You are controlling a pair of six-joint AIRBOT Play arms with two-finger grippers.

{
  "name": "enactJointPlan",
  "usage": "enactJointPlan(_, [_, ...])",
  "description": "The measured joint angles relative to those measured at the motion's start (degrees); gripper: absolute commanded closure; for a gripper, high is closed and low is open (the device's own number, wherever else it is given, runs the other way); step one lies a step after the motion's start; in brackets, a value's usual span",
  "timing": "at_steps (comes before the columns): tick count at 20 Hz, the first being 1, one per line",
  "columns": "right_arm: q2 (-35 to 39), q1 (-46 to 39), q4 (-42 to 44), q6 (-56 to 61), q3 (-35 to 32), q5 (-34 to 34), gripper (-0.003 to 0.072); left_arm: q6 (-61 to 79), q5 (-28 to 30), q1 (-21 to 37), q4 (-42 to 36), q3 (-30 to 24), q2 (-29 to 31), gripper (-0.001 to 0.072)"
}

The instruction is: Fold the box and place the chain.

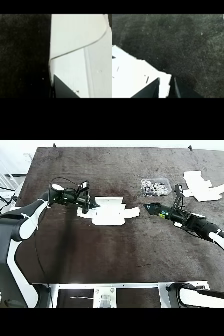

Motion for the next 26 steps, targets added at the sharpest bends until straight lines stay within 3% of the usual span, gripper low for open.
enactJointPlan(6, [0.00,0.00,0.02,-0.07,0.00,0.02,0.0427,0.94,-0.39,0.02,-0.90,0.00,-1.44,0.0693])
enactJointPlan(8, [0.00,0.00,0.00,-0.11,0.00,0.04,0.0266,1.07,-0.52,0.00,-1.11,0.02,-1.70,0.0691])
enactJointPlan(11, [0.04,0.00,-0.02,-0.94,0.00,0.04,0.0171,1.07,-0.72,0.02,-1.27,0.02,-1.92,0.0691])
enactJointPlan(16, [2.93,0.02,-0.61,-7.58,0.00,3.21,0.0143,1.05,-0.76,0.04,-1.27,0.02,-2.01,0.0691])
enactJointPlan(17, [4.13,0.31,-1.53,-8.92,0.00,4.00,0.0108,1.03,-0.79,0.02,-1.27,0.02,-2.01,0.0691])
enactJointPlan(21, [7.26,4.46,-8.63,-14.03,0.00,5.44,0.0108,1.01,-0.79,0.02,-1.25,0.02,-2.01,0.0691])
enactJointPlan(26, [8.13,14.82,-21.75,-20.04,-0.02,-0.63,0.0093,0.98,-0.79,0.02,-1.22,0.02,-2.01,0.0691])
